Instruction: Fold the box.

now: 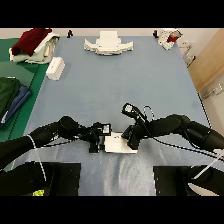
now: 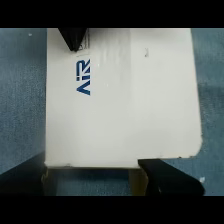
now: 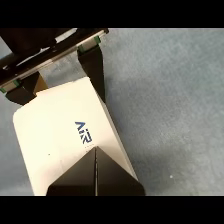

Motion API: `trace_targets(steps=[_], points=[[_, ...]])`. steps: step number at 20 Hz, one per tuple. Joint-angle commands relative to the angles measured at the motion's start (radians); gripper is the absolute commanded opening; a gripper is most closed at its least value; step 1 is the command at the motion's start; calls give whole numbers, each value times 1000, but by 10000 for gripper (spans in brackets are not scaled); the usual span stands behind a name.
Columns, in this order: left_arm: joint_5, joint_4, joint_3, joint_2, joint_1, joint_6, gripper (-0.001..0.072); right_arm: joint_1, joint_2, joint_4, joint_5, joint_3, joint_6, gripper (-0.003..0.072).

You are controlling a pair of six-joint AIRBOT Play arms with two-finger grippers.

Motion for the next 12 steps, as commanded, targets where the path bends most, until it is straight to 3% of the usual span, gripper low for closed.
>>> trace_targets(steps=[1, 7, 12], points=[[0, 0, 1, 0, 0, 0, 464, 35, 7, -76, -1, -1, -11, 5], [0, 0, 1, 0, 0, 0, 464, 208, 123, -304, 77, -4, 42, 5], [0, 0, 1, 0, 0, 0, 464, 283, 134, -441, 78, -31, 122, 34]])
